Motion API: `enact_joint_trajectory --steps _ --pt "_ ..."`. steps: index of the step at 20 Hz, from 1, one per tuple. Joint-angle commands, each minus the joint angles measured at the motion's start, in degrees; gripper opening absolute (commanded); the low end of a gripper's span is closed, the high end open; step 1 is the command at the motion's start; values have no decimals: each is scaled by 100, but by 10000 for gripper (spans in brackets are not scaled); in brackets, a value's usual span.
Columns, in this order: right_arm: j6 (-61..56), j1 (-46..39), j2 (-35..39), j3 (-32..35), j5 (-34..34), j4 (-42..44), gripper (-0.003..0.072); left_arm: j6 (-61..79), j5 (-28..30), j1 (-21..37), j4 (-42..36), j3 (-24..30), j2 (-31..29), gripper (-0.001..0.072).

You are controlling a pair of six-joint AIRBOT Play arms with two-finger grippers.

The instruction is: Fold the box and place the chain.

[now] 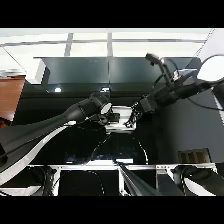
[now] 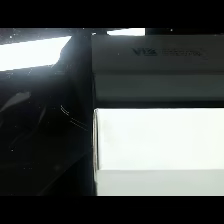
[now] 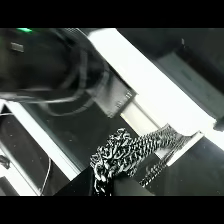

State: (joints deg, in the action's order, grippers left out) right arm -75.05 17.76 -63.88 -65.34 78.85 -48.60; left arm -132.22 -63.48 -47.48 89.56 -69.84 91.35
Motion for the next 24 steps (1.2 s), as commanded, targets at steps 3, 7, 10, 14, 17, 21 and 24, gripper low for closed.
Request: enact_joint_trajectory --steps 3,7,10,14,17,21,24 --pt "-214 186 -2 1261 -1700 59 16 0 2 17 -2 -4 -4 27" --pt "-229 267 -2 1351 -1829 87 276 0 28 17 -2 -4 -2 27" --pt "-638 -168 61 1123 -1523 -881 276 -2 59 17 -4 -4 -2 27" --pt "-614 -1412 627 960 -1064 -1228 276 -2 72 17 -4 -2 -2 27" --pt "-570 -1762 866 964 -769 -1576 276 -162 42 13 -2 -4 13 26" --pt "-570 -1766 879 966 -671 -1685 275 -629 39 7 -4 -79 -44 268" --pt "-573 -1766 879 966 -710 -1683 276 -553 -31 -13 -4 -448 -203 688"
